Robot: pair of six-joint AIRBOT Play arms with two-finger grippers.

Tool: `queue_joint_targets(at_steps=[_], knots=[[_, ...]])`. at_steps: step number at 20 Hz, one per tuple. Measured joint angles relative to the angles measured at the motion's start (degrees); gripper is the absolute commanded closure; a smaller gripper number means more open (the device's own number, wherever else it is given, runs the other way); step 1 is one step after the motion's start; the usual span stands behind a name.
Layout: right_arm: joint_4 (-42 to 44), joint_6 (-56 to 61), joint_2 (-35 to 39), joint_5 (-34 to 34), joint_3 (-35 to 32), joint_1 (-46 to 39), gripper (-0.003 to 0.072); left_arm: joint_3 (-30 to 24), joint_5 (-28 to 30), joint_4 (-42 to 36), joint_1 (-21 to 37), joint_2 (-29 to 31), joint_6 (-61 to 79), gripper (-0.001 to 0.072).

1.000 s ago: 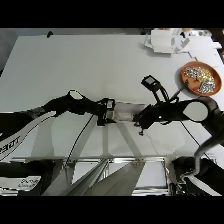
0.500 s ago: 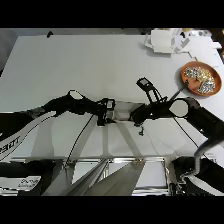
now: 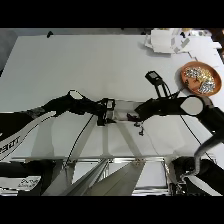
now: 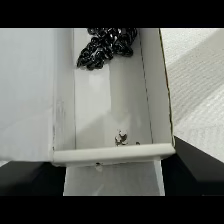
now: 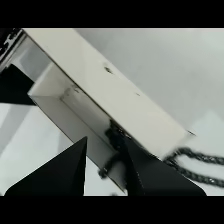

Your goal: Fold the box and place the chain.

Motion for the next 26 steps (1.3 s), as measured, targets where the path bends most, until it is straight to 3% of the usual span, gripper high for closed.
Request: queue_joint_targets(at_steps=[2,5,7,8,18,19,26], knots=[[-2.4,0.3,2.1,4.6,0.1,-2.9,0.0496,0.0,0.0,0.0,0.0,0.0,0.0,0.0459],[-5.1,1.7,3.5,9.8,-1.0,-4.9,0.0493,0.0,0.0,0.0,0.0,0.0,0.0,0.0459],[-6.1,2.2,3.9,11.2,-2.8,-4.8,0.0431,0.0,0.0,0.0,0.0,0.0,0.0,0.0459],[-6.4,2.4,4.0,11.4,-3.8,-4.3,0.0345,0.0,0.0,0.0,0.0,0.0,0.0,0.0459],[-14.3,12.4,3.7,6.2,-7.9,6.9,0.0353,0.0,0.0,0.0,0.0,0.0,0.0,0.0459],[-15.3,13.4,3.7,5.6,-8.3,7.5,0.0405,0.0,0.0,0.0,0.0,0.0,0.0,0.0459],[-17.8,17.6,3.5,-1.4,-12.5,12.1,0.0415,0.0,0.0,0.0,0.0,0.0,0.0,0.0459]])
